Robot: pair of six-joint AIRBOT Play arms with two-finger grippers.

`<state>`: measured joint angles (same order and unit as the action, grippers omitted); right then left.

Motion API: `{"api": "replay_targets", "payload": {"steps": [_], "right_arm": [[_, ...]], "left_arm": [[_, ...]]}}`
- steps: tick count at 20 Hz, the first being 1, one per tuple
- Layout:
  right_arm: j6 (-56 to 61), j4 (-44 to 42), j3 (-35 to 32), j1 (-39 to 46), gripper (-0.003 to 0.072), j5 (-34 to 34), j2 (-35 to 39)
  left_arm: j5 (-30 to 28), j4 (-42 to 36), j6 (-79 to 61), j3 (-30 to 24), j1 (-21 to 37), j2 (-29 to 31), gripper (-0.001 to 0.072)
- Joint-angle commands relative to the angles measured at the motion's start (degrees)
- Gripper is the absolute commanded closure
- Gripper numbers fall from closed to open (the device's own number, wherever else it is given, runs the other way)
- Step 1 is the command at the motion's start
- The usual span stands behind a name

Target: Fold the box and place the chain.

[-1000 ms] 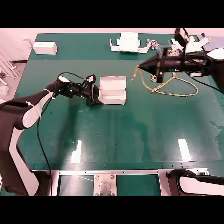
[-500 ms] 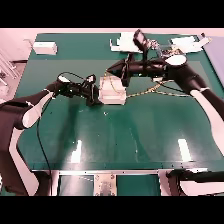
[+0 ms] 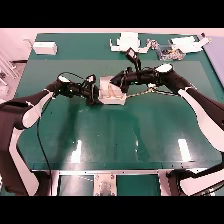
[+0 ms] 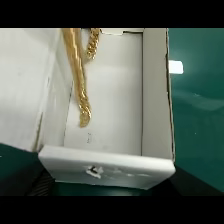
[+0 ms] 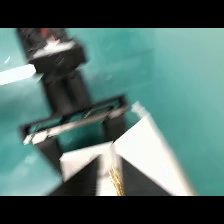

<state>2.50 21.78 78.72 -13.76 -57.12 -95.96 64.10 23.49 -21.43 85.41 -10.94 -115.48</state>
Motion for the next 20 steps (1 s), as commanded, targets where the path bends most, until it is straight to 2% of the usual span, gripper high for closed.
{"api": "replay_targets", "payload": {"steps": [1, 4, 8, 10, 13, 15, 18, 20], "right_arm": [[0.5, 6.8, 0.0, 1.4, 0.0263, -3.1, -0.5], [0.5, 11.3, 0.0, 5.0, 0.0245, -4.5, -0.4], [-1.6, 25.1, 0.0, 15.4, 0.0245, -4.3, -0.4], [-5.9, 25.6, 0.1, 21.0, 0.028, -4.0, -0.9], [-6.2, 28.3, 2.8, 25.6, 0.028, -4.7, -3.9], [-6.2, 30.5, 5.7, 26.9, 0.0275, -7.5, -6.8], [-6.2, 31.6, 10.0, 27.6, 0.0191, -11.6, -10.3], [-7.3, 33.2, 12.4, 27.6, 0.0192, -12.2, -12.3]], "left_arm": [[0.0, 0.0, 0.0, 0.0, 0.0, 0.0, 0.0371], [0.0, 0.0, 0.0, 0.0, 0.0, 0.0, 0.0371], [0.0, 0.0, 0.0, 0.0, 0.0, 0.0, 0.0372], [0.0, 0.0, 0.0, 0.0, 0.0, 0.0, 0.0371], [0.0, 0.0, 0.0, 0.0, 0.0, 0.0, 0.0371], [0.0, 0.0, 0.0, 0.0, 0.0, 0.0, 0.0371], [0.0, 0.0, 0.0, 0.0, 0.0, 0.0, 0.0371], [0.0, 0.0, 0.0, 0.0, 0.0, 0.0, 0.0371]]}}
